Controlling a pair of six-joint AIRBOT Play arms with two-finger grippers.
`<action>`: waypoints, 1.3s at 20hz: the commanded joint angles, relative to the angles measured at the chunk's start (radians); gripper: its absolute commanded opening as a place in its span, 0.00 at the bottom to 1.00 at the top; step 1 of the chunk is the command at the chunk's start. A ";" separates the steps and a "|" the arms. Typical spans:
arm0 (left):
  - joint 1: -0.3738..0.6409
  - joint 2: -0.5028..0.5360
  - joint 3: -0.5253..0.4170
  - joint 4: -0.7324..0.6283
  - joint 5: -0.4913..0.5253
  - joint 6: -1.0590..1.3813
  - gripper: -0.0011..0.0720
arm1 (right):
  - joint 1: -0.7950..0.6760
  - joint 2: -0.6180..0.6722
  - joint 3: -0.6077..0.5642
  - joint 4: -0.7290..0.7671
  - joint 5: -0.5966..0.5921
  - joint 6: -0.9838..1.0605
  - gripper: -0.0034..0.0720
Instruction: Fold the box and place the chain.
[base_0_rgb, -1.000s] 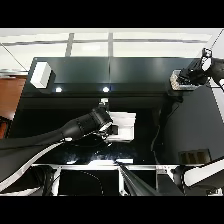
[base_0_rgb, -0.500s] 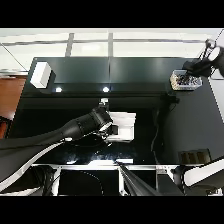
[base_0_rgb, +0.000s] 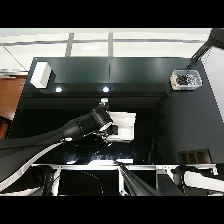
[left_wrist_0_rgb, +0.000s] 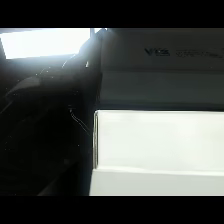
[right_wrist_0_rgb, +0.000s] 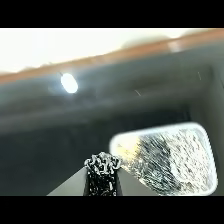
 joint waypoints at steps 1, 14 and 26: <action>0.000 0.000 0.000 0.001 0.004 0.000 0.06 | -0.002 0.177 -0.020 0.091 0.016 -0.031 0.09; 0.000 0.000 0.000 0.001 0.004 0.000 0.06 | 0.394 0.620 -0.390 0.169 0.341 -0.190 0.08; 0.000 0.000 0.000 0.001 0.004 0.000 0.06 | 0.647 0.601 -0.748 0.436 0.165 -0.221 0.08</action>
